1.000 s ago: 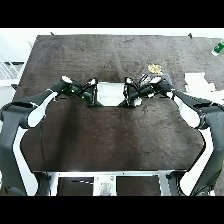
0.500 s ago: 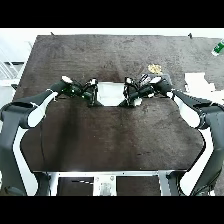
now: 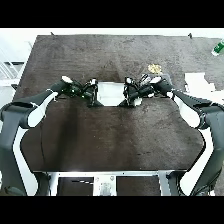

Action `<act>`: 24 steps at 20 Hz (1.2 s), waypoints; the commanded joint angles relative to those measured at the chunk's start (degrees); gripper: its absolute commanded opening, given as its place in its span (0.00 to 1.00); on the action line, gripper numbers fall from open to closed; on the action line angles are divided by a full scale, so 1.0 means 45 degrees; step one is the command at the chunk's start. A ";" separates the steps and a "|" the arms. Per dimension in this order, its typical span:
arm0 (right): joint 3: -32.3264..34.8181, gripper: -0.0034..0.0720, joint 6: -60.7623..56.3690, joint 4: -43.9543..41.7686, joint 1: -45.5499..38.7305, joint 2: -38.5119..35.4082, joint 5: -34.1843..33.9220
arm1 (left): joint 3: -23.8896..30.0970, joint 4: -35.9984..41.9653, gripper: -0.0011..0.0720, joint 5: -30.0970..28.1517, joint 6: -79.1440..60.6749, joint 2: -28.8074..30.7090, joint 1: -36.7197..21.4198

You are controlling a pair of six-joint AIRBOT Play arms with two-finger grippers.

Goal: Fold the box and place the chain.

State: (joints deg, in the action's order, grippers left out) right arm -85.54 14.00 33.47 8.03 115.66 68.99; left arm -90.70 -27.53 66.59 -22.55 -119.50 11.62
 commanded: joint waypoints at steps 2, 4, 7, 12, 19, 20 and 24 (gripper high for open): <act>0.0005 0.68 -0.0010 -0.0010 0.0024 0.0005 0.0015 | 0.0000 0.0010 0.74 0.0000 0.0005 -0.0010 -0.0005; 0.0005 0.68 -0.0015 0.0005 0.0019 0.0005 0.0019 | 0.0000 0.0039 0.74 0.0000 0.0005 -0.0010 -0.0005; -0.0029 0.86 -0.0010 -0.0044 0.0005 -0.0107 0.0019 | 0.0000 0.0039 0.74 0.0015 0.0010 -0.0010 -0.0005; -0.0029 0.86 -0.0515 0.1477 -0.0005 -0.0763 0.0029 | 0.0000 0.0034 0.74 0.0005 0.0010 -0.0010 -0.0005; -0.0019 0.86 -0.2317 0.3191 -0.0155 -0.2385 0.0034 | 0.0000 0.0034 0.74 0.0044 0.0024 -0.0010 -0.0005; -0.0019 0.86 -0.2735 0.3269 -0.0243 -0.2686 0.0092 | 0.0000 0.0034 0.74 0.0068 0.0024 -0.0010 -0.0005; -0.0019 0.75 -0.3784 0.2569 -0.0500 -0.3575 0.1443 | 0.0000 0.0345 0.74 0.0049 0.0704 -0.0010 -0.0005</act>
State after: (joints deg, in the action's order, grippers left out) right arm -85.60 1.23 46.57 6.35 102.15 71.81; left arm -90.70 -27.05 66.54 -21.28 -119.55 11.60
